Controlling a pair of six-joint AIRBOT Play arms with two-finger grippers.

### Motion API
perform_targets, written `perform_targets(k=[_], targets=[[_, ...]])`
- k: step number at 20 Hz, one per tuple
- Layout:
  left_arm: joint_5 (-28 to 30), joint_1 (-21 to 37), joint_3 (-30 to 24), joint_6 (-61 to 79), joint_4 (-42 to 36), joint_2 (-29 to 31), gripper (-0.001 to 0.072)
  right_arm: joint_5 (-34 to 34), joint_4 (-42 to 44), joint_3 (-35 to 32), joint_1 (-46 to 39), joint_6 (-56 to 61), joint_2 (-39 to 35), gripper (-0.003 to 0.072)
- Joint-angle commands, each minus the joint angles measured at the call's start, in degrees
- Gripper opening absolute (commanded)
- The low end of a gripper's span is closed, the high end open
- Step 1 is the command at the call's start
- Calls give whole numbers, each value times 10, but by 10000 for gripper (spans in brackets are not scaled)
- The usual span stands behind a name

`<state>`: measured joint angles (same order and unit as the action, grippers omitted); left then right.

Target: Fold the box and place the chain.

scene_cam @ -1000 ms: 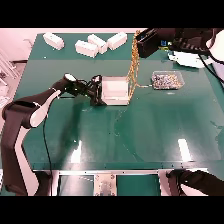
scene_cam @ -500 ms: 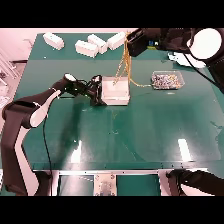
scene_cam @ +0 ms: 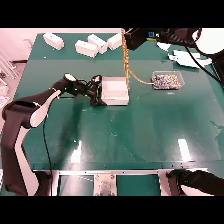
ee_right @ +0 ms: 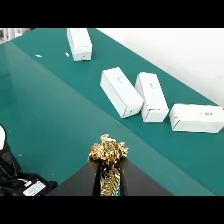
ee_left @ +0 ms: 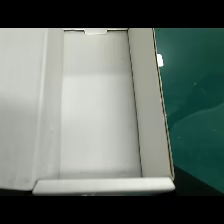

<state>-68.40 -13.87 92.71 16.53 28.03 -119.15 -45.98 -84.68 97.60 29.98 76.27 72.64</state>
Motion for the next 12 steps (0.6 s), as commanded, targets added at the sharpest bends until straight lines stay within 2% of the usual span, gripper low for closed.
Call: perform_targets(k=[1, 8, 12], targets=[[0, 0, 0, 0, 0, 0, 410, -5, 1, 3, 11, -3, 0, 4], [0, 0, 0, 0, 0, 0, 410, -23, 0, -8, 29, -3, 1, 4], [0, 0, 0, 0, 0, 0, 410, -25, 0, -58, 24, -2, 3, 4]])
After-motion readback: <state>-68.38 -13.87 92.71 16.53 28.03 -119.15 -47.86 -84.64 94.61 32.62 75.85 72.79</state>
